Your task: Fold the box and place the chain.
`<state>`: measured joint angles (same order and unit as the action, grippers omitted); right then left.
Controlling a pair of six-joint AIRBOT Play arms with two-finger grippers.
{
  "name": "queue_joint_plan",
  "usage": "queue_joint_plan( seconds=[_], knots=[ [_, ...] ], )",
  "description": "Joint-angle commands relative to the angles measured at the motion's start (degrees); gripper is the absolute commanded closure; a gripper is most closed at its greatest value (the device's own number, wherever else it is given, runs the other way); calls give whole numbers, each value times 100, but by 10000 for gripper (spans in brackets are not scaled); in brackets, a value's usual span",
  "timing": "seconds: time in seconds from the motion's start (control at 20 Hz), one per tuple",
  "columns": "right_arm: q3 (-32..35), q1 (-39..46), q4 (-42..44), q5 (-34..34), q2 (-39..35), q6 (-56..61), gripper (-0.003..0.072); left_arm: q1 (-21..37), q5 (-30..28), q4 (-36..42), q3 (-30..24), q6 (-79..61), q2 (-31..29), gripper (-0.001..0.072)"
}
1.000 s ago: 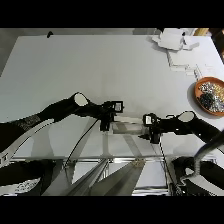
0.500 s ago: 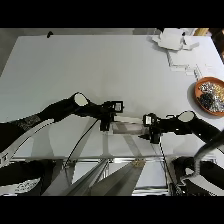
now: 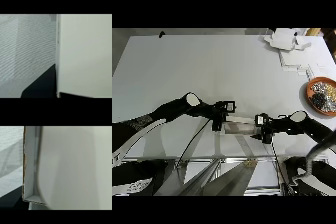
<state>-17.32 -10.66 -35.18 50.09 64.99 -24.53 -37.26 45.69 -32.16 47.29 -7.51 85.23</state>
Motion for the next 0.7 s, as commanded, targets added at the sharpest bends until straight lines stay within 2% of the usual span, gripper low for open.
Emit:
queue_joint_plan(
  seconds=[0.0, 0.05, 0.1, 0.15, 0.2, 0.25, 0.3, 0.65],
  knots=[
    [2, -4, 2, 7, 2, 2, 280, 2, 179, 90, 7, 4, -4, 699],
    [2, -4, 4, 7, 2, 2, 280, 2, 350, 83, 7, 0, -4, 695],
    [2, -4, 2, 7, 2, 2, 280, 2, 402, 83, 7, 2, -7, 643],
    [2, -4, 2, 4, 2, 2, 280, 4, 463, 83, 7, 2, -15, 509],
    [2, -4, 4, 7, 2, 2, 280, 15, 544, 57, 7, 31, -46, 306],
    [2, -4, 2, 7, 2, 2, 280, 15, 557, -31, 7, 249, -107, 158],
    [2, -4, 4, 7, 2, 2, 280, 15, 549, -227, 7, 501, -175, 109],
    [2, -4, 2, 7, 2, 2, 280, 229, 754, -2371, 7, 2455, -909, 110]
  ],
)
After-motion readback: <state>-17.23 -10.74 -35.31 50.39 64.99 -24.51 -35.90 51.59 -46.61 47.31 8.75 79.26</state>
